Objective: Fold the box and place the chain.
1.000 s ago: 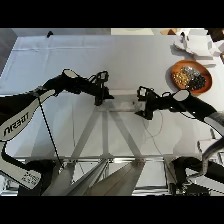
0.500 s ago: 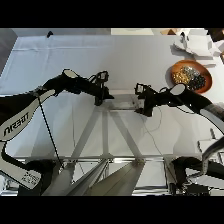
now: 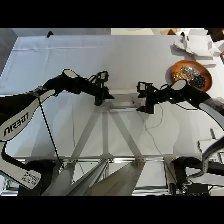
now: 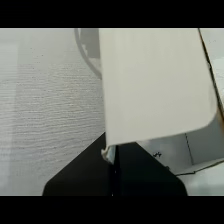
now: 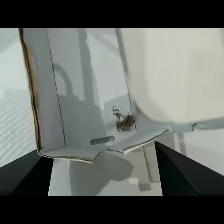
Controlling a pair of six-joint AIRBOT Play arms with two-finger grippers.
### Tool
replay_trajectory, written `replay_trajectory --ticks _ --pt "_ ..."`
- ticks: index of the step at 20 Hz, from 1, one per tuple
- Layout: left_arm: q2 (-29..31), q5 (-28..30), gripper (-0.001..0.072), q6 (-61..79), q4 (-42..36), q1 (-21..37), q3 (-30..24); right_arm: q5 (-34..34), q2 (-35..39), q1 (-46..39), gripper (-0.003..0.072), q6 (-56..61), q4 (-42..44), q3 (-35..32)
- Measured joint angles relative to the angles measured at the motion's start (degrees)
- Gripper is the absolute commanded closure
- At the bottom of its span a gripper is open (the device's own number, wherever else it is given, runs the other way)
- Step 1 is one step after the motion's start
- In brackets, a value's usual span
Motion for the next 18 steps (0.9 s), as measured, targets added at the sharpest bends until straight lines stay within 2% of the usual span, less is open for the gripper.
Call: replay_trajectory --ticks 6,18 --pt "0.0 0.0 0.0702 0.0 0.0 0.0 0.0 1.0 -0.8 -0.6 -0.0009 -6.2 5.8 0.2" --pt "0.0 -0.1 0.0702 0.1 0.0 0.0 0.0 5.4 -6.0 -0.7 -0.0009 -11.1 8.7 0.2"
